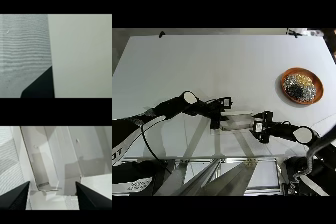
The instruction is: Fold the box and place the chain.
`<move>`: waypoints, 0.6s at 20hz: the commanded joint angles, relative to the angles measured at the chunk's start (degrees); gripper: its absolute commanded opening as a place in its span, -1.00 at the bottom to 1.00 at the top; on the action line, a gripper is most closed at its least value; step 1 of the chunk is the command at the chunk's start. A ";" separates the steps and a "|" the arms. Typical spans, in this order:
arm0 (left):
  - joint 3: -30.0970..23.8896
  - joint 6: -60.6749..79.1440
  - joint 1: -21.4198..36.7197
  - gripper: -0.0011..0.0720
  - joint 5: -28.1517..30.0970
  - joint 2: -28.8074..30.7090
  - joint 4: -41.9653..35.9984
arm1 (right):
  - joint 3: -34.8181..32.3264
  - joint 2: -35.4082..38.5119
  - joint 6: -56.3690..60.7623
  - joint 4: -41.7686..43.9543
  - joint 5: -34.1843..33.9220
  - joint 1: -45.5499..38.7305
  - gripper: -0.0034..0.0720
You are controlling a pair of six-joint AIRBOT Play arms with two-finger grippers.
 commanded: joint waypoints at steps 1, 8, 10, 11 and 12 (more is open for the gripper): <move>0.04 0.02 -0.04 -0.94 -0.02 0.00 0.02 | 0.22 -0.04 -2.47 3.74 1.57 -0.42 0.69; 0.04 0.02 -0.04 -0.94 -0.02 0.00 0.04 | 2.23 -0.04 -2.80 3.72 3.72 -3.02 0.69; 0.04 0.02 -0.04 -0.94 -0.02 0.00 0.04 | 2.23 -0.11 -3.23 4.04 3.85 -3.02 0.69; 0.04 0.02 -0.04 -0.94 -0.02 0.00 0.04 | 2.23 -0.46 -4.44 4.96 3.85 -3.02 0.69; 0.04 0.02 -0.04 -0.94 -0.02 0.00 0.04 | 2.23 -1.05 -5.62 5.81 3.89 -3.02 0.69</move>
